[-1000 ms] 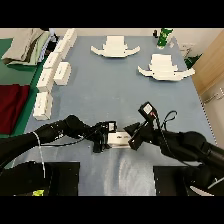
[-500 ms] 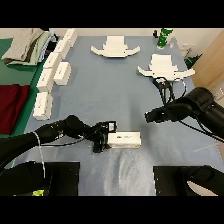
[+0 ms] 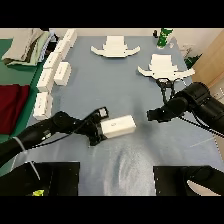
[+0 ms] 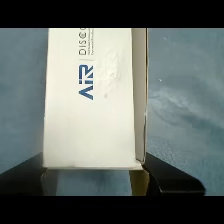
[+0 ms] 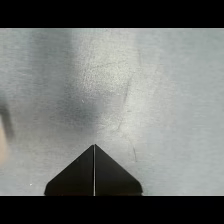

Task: Fold the box.

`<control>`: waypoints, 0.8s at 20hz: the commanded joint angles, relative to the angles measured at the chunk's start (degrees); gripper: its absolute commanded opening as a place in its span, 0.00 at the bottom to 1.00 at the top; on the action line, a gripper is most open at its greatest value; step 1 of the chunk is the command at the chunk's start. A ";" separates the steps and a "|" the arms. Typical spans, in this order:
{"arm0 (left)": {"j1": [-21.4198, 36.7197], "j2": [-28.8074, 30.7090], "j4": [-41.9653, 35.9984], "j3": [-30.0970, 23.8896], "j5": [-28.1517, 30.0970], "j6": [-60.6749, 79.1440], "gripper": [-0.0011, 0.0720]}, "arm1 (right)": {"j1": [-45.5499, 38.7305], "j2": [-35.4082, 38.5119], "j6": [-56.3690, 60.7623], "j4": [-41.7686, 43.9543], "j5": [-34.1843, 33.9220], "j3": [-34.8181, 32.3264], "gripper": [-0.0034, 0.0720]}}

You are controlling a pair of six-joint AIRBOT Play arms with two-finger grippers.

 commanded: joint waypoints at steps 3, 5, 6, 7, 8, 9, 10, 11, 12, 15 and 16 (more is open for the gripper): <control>15.06 16.15 31.63 0.04 -1.60 -47.67 0.75 | -0.04 -0.11 0.31 0.04 -0.35 0.11 0.05; 21.99 17.62 37.03 0.02 -2.89 -57.16 0.75 | -0.04 -0.11 0.31 0.04 -0.35 0.11 0.05; 25.11 16.94 37.00 0.00 -3.08 -57.75 0.75 | -0.04 -0.11 0.31 0.04 -0.35 0.11 0.05; 27.36 15.61 36.85 0.00 -2.78 -57.72 0.75 | -0.04 -0.11 0.31 0.04 -0.35 0.11 0.05; 28.76 13.84 36.57 0.00 -1.88 -57.72 0.75 | -0.04 -0.11 0.31 0.04 -0.35 0.11 0.05; 29.42 11.63 36.35 0.02 -0.20 -57.72 0.75 | -0.04 -0.11 0.31 0.04 -0.35 0.11 0.05; 29.44 9.51 36.39 0.02 2.32 -57.77 0.75 | -0.04 -0.11 0.31 0.04 -0.35 0.11 0.05; 29.35 7.50 36.37 0.02 5.51 -58.86 0.75 | -0.04 -0.11 0.28 0.04 -0.35 0.11 0.05; 29.38 5.29 36.44 0.07 9.07 -61.02 0.75 | -0.04 -0.11 0.28 0.04 -0.35 0.11 0.05; 31.10 -1.16 36.39 0.15 16.55 -66.12 0.75 | -0.04 -0.11 0.28 0.02 -0.35 0.11 0.05; 31.87 -3.02 36.39 0.59 17.94 -66.69 0.75 | -0.04 -0.11 0.28 0.04 -0.35 0.11 0.05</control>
